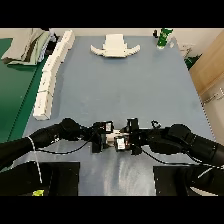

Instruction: Fold the box.

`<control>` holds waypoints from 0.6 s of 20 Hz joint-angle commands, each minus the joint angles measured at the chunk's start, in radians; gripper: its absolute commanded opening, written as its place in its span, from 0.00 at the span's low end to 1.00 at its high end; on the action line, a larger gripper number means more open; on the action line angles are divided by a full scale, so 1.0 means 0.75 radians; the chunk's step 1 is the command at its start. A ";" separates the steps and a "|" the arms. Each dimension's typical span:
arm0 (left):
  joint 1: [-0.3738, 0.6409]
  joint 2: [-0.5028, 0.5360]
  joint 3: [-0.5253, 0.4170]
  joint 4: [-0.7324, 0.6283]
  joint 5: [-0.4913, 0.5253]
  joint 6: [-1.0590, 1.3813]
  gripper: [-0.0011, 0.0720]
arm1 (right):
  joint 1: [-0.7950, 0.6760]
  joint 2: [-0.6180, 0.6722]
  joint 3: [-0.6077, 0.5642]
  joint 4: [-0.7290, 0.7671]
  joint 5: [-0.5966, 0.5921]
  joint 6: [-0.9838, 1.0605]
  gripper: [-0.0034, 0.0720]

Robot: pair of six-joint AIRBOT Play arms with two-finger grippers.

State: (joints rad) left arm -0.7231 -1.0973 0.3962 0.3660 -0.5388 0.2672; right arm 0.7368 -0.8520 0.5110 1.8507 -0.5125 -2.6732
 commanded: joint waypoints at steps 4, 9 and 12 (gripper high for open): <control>-0.001 0.000 0.000 0.001 -0.004 0.002 0.60 | 0.002 -0.026 0.001 0.058 -0.067 0.003 0.43; -0.001 0.000 0.000 0.001 -0.004 0.002 0.60 | 0.001 -0.001 0.001 0.091 -0.074 0.003 0.45; -0.001 0.000 0.000 0.001 -0.004 0.002 0.60 | 0.001 0.044 0.001 0.091 -0.075 0.004 0.74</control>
State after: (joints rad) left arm -0.7254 -1.0973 0.3958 0.3668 -0.5495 0.2699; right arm 0.7361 -0.8417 0.5114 1.9114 -0.5606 -2.6709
